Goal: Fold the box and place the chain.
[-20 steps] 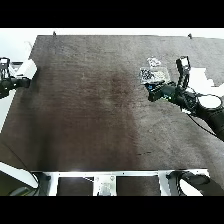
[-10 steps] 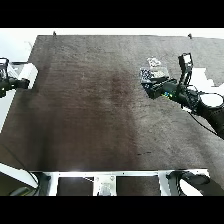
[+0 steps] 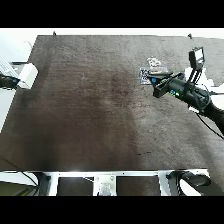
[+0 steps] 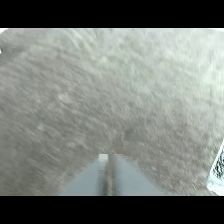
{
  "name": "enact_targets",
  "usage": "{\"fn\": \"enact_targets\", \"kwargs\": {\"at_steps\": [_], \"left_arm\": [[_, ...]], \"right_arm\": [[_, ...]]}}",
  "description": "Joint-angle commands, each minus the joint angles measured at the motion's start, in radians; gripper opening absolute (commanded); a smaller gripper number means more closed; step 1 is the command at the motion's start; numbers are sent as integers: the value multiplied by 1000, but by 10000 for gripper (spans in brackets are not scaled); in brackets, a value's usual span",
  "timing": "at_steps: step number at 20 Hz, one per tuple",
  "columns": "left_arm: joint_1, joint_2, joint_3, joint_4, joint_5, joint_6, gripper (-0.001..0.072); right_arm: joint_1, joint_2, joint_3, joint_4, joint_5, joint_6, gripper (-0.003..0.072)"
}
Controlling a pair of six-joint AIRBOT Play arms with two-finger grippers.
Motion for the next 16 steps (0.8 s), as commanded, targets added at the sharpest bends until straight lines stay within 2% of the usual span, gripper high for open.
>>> {"fn": "enact_targets", "kwargs": {"at_steps": [1,2,3,6,9,12,16], "left_arm": [[9,111,-2,-236,-410,-4,14],[9,155,-13,-303,-426,-11,11],[9,227,-34,-332,-391,-8,11],[-6,512,-156,-335,-169,39,11],[-38,752,-292,-349,-91,95,11],[-92,959,-472,-405,-15,114,11],[-220,1189,-716,-407,121,113,11]], "right_arm": [[1,71,-1,-1,43,48,11],[1,99,-7,-1,40,79,10],[1,132,-18,-2,39,99,9],[1,239,-76,-1,6,105,8],[1,358,-149,-9,-72,106,7],[0,484,-218,-82,-126,106,7],[0,603,-324,-142,-125,105,7]]}}
